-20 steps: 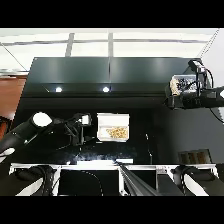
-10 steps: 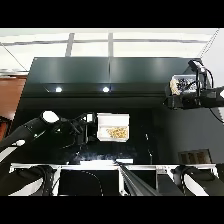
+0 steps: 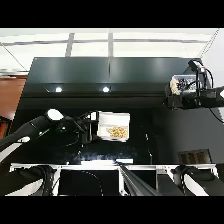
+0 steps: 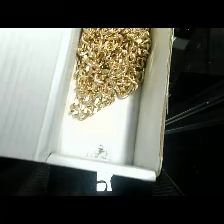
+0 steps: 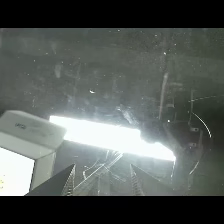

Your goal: Fold the box and place the chain.

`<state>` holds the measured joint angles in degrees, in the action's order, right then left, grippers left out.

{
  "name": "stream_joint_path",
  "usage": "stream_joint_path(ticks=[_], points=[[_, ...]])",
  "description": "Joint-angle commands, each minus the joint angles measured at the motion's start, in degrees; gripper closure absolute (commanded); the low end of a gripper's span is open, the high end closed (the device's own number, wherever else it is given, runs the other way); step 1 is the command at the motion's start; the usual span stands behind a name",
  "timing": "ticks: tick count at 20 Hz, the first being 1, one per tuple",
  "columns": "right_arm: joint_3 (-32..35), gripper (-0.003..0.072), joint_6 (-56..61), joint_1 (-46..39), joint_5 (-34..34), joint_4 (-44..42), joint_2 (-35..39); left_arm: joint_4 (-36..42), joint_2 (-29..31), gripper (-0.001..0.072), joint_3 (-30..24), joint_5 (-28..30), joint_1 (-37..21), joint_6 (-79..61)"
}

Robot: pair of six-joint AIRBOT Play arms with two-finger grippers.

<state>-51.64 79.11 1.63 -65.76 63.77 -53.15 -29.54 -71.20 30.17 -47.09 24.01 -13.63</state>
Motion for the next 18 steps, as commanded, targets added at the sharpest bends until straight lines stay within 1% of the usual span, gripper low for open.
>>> stream_joint_path(ticks=[1,3,6,7,8,9,11,14,15,17,18], points=[[0.5,0.0265,0.0,0.0,0.0,-0.1,0.0,0.0,-0.3,0.0008,0.3,-0.1,1.3,-0.3],[1.7,0.0265,0.0,0.0,0.0,-0.3,-0.1,-0.5,-0.3,0.0009,0.3,-0.1,2.3,-0.9],[4.5,0.0265,-0.1,0.2,0.6,-2.8,-0.2,-2.0,-0.3,0.0043,0.3,0.2,2.3,-1.4],[5.5,0.0263,-0.2,0.8,1.2,-3.1,-0.3,-2.5,-0.3,0.0137,0.4,0.2,2.3,-1.4],[6.3,0.0134,-0.5,2.0,1.9,-4.0,-0.6,-3.0,-0.3,0.0215,0.4,0.2,2.3,-1.4],[6.5,-0.0025,-1.2,3.8,2.5,-5.1,-1.4,-3.0,-0.3,0.0231,0.4,0.2,2.3,-1.4],[6.5,-0.0031,-3.5,8.9,6.4,-8.9,-3.6,-3.0,-0.3,0.0231,0.4,0.2,2.3,-1.4],[5.7,-0.0029,-7.4,17.1,17.5,-14.9,-8.4,-3.0,-0.3,0.0231,0.4,0.2,2.3,-1.4],[4.7,-0.0029,-8.2,19.5,19.8,-15.8,-10.6,-3.0,-0.3,0.0231,0.4,0.2,2.3,-1.4],[3.0,-0.0028,-14.1,22.7,20.0,-17.7,-14.5,-3.0,-0.3,0.0231,0.4,0.2,2.3,-1.4],[2.9,-0.0012,-20.3,23.7,18.8,-19.6,-15.3,-3.0,-0.3,0.0231,0.4,0.2,2.3,-1.4]])
